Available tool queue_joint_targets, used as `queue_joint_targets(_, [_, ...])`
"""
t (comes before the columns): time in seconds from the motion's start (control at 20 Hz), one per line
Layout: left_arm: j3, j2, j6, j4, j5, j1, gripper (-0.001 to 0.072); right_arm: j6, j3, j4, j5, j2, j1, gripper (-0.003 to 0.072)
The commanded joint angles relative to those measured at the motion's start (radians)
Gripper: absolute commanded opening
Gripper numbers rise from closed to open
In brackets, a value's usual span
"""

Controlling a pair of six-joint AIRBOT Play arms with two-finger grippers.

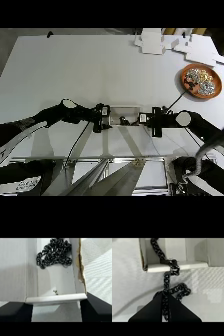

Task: Fold the box and place the chain.

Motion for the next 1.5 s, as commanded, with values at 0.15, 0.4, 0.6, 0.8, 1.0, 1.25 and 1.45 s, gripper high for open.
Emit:
queue_joint_targets(0.15, [0.001,0.0,0.0,0.0,0.0,0.0,0.015,0.219,0.0,-0.119,0.073,0.231,0.0,0.0021])
queue_joint_targets(0.4, [0.001,0.0,0.0,0.0,0.0,0.0,0.015,0.372,0.0,-0.064,0.113,0.458,0.0,0.0021])
queue_joint_targets(0.6, [0.001,0.0,0.0,0.0,0.0,0.0,0.015,0.374,0.0,0.289,0.114,0.518,0.0,0.0021])
queue_joint_targets(0.8, [0.001,0.0,0.0,0.0,0.0,0.0,0.015,0.303,0.0,0.549,0.11,0.502,0.0,0.0021])
queue_joint_targets(1.0, [0.001,0.0,0.0,0.0,0.0,0.0,0.015,0.22,0.0,0.712,0.094,0.415,0.01,0.0021])
queue_joint_targets(1.25, [0.001,0.0,0.0,0.0,0.0,0.0,0.015,0.216,0.0,0.7,-0.031,0.223,0.108,0.0022])
queue_joint_targets(1.45, [0.001,0.0,0.0,0.0,0.0,0.0,0.015,0.245,0.0,0.612,-0.057,0.036,0.168,0.0093])
